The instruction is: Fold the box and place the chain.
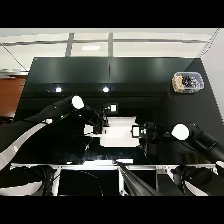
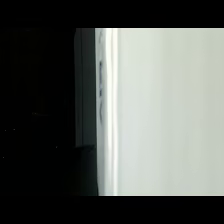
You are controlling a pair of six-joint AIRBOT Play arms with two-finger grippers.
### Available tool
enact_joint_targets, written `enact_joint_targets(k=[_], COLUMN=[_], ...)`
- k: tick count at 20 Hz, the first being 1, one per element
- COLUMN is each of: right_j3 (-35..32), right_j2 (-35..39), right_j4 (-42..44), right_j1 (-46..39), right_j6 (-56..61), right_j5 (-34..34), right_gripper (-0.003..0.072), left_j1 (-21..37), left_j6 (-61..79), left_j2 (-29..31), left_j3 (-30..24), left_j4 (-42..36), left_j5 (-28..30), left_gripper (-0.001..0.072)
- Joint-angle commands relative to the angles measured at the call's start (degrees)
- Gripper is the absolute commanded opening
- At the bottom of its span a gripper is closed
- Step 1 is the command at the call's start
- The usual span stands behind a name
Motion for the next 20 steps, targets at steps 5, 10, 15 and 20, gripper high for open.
enact_joint_targets(k=[5,10,15,20], right_j3=[-1.9,0.0,2.4,2.9], right_j2=[-0.5,-0.3,-0.3,-0.4], right_j4=[2.1,2.4,2.5,9.9], right_j1=[6.4,6.3,0.9,-3.7], right_j6=[-1.6,-1.2,-1.2,-4.0], right_j5=[-7.0,-12.5,-12.3,-8.8], right_gripper=[0.0636,0.0636,0.0636,0.0636], left_j1=[0.0,0.0,0.0,0.0], left_j6=[0.0,0.0,0.0,0.0], left_j2=[0.0,0.0,0.0,0.0], left_j3=[0.0,0.0,0.0,0.0], left_j4=[0.0,0.0,0.0,0.0], left_j5=[0.0,0.0,0.0,0.0], left_gripper=[0.0029,0.0029,0.0029,0.0029])
